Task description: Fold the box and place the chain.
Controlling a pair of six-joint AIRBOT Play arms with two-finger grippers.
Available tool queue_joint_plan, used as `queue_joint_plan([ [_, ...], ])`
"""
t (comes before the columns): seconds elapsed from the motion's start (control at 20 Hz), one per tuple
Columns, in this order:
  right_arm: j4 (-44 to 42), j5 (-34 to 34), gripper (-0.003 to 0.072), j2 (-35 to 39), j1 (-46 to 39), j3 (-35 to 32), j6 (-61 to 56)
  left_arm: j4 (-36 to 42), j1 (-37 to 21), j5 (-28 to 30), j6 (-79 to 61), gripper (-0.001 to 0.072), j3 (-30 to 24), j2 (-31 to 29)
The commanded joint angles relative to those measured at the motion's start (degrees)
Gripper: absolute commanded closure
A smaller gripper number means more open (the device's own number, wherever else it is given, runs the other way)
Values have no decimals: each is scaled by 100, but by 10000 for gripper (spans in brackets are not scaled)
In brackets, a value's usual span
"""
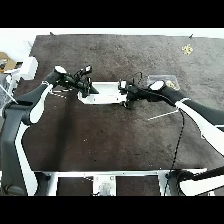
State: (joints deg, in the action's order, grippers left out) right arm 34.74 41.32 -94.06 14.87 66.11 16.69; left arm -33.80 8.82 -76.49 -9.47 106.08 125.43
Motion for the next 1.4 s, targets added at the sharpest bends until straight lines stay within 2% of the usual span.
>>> queue_joint_plan([
  [0.0, -46, 396, 21, -221, -203, 481, -90, -2, -7, 2, 0, 698, -2, 4],
  [0.2, -42, 761, 20, -387, -269, 822, -85, 0, -7, 2, 0, 698, -2, 4],
  [0.4, -24, 1145, 5, -883, -293, 1257, -94, 0, -7, 2, 0, 698, -2, 4],
  [0.65, -107, 1158, 5, -1036, -413, 1556, -133, 17, -7, 2, 0, 698, -2, 4],
  [1.1, -120, 1147, 5, -1202, -413, 1569, 44, 17, -7, 2, 0, 698, -2, 4],
  [1.35, -310, 1945, 13, -1746, -413, 2190, -7, 17, -7, 2, 0, 698, -2, 4],
])
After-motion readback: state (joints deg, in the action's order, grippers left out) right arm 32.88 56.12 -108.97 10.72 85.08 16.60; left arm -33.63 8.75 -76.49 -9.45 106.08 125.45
